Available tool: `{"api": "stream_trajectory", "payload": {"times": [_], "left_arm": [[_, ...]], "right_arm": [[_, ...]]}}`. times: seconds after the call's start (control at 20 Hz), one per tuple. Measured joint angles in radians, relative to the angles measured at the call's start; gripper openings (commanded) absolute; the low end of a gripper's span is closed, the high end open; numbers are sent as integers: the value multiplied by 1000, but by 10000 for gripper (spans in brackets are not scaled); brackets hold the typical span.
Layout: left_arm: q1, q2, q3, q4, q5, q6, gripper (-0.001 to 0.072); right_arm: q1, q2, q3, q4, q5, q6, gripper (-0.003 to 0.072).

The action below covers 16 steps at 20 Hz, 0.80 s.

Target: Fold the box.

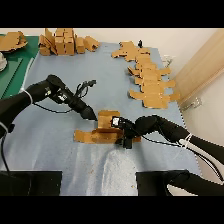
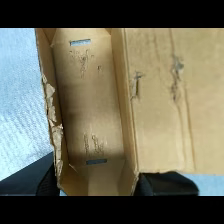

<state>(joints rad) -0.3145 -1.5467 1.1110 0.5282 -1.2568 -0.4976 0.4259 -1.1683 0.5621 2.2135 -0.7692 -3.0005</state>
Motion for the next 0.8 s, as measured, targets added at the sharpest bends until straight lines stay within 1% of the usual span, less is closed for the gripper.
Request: {"api": "stream_trajectory", "payload": {"times": [0.15,0.25,0.35,0.4,0.45,0.5,0.65,0.8], "left_arm": [[0,98,-66,131,94,69,7],[-37,151,-119,205,150,133,12],[-92,183,-166,274,187,185,16],[-121,192,-185,310,195,202,190],[-145,198,-199,338,204,213,585],[-169,202,-209,364,217,219,641],[-208,208,-225,410,227,221,641],[-232,211,-231,422,233,217,633]], "right_arm": [[0,0,0,0,0,0,455],[0,0,0,0,0,0,454],[0,0,0,0,0,0,454],[0,0,0,0,0,0,454],[0,0,0,0,0,0,454],[0,0,0,0,0,0,454],[0,0,0,0,0,0,455],[0,0,0,0,1,0,454]]}}
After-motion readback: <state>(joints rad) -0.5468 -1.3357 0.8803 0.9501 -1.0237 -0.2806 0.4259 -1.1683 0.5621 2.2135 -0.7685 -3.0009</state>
